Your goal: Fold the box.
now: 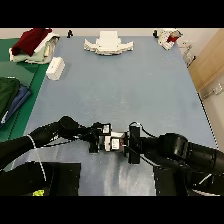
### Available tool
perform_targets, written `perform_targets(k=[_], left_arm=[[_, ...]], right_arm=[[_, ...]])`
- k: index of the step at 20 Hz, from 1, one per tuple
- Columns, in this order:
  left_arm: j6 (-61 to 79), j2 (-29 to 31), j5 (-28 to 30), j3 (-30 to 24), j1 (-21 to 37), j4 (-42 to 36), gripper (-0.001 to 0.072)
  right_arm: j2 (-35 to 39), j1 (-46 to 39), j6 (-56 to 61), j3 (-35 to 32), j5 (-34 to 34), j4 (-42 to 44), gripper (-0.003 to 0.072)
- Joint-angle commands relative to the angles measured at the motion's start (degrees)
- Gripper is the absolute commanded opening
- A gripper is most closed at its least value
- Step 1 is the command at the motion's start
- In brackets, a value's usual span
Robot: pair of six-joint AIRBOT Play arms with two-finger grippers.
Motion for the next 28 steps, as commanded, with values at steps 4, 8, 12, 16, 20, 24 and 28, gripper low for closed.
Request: perform_targets(k=[4,8,12,16,20,24,28], left_arm=[[0.0,0.0,0.0,0.0,0.0,0.0,0.0464],[0.0,0.0,0.0,0.0,0.0,0.0,0.0464],[0.0,0.0,0.0,0.0,0.0,0.0,0.0464],[0.0,0.0,0.0,0.0,0.0,0.0,0.0464],[0.0,0.0,0.0,0.0,0.0,0.0,0.0464],[0.0,0.0,0.0,0.0,0.0,0.0,0.0463],[0.0,0.0,0.0,0.0,0.0,0.0,0.0464]], right_arm=[[-1.6,5.7,19.3,-0.1,-1.8,-19.5,0.0459],[-3.5,5.7,19.2,-0.1,-1.6,-19.6,0.04],[-3.1,6.1,19.2,0.0,-1.9,-19.3,0.031],[-1.8,6.1,19.2,0.0,-1.9,-19.0,0.0314],[-0.4,6.1,19.2,0.0,-2.0,-19.2,0.0315],[0.8,6.1,18.6,0.0,-2.1,-19.2,0.0464],[0.8,6.1,18.6,0.1,-2.1,-20.2,0.0458]])
